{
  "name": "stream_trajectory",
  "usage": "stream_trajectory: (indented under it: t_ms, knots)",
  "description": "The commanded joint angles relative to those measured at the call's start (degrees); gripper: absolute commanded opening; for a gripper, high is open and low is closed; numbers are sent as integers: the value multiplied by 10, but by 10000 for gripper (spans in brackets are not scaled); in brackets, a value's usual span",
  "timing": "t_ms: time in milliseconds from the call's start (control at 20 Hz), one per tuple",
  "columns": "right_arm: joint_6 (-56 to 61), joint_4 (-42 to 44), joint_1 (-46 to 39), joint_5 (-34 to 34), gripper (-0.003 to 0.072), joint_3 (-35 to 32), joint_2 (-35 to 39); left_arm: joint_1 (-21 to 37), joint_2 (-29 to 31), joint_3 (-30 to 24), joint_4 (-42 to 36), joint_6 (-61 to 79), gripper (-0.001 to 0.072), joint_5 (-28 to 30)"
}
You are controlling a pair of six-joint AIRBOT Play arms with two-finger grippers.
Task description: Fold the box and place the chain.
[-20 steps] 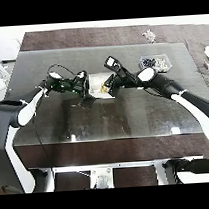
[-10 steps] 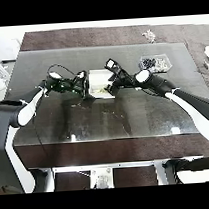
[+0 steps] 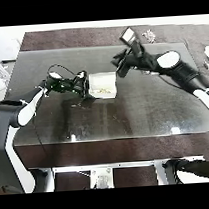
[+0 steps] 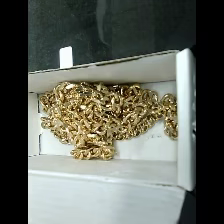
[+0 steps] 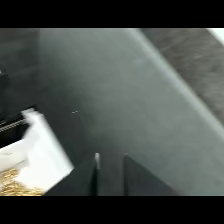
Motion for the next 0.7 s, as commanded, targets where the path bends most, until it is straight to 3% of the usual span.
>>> stream_trajectory:
  t_ms: [0,150,250,350,650]
  knots:
    - [0,76,-68,44,131,29,-2,0,0,0,0,0,485,1]
    - [-16,175,-130,167,101,83,-62,0,0,0,0,0,485,0]
    - [-41,248,-148,239,7,111,-113,0,0,0,0,0,485,0]
    - [-65,281,-149,242,7,125,-157,0,0,0,0,0,485,0]
    - [-67,276,-148,241,6,144,-253,0,0,0,0,0,485,0]
